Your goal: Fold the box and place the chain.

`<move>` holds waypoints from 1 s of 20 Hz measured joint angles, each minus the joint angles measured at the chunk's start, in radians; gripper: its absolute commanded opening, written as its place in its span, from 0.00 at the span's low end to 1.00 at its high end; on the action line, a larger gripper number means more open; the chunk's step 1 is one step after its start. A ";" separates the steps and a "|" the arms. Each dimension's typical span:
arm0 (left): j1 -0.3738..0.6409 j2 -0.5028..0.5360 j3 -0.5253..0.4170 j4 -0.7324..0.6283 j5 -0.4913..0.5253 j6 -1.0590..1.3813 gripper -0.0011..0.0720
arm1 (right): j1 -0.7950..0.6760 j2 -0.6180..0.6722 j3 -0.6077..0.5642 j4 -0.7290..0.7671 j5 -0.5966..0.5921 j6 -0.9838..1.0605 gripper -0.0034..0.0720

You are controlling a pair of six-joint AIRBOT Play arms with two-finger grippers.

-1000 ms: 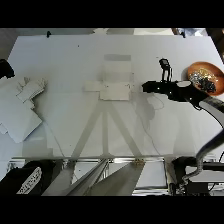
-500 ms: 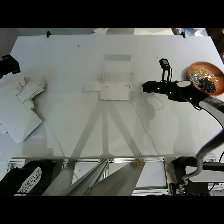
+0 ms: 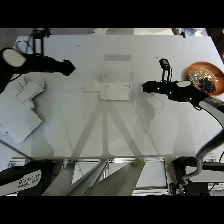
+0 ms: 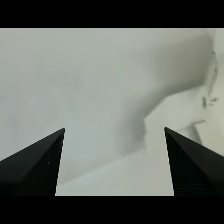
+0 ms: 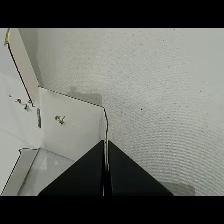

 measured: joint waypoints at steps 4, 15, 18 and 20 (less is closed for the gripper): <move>-0.051 -0.233 0.199 -0.146 -0.131 0.157 0.97 | 0.000 0.000 0.000 0.000 0.000 0.000 0.06; -0.105 -0.558 0.506 -0.409 -0.266 0.403 0.97 | 0.000 0.000 0.000 0.000 0.000 0.000 0.06; -0.124 -0.581 0.517 -0.417 -0.258 0.435 0.97 | 0.000 0.000 0.000 0.000 0.000 0.000 0.06; -0.133 -0.592 0.520 -0.420 -0.253 0.452 0.97 | 0.000 0.000 0.000 0.000 0.000 0.000 0.06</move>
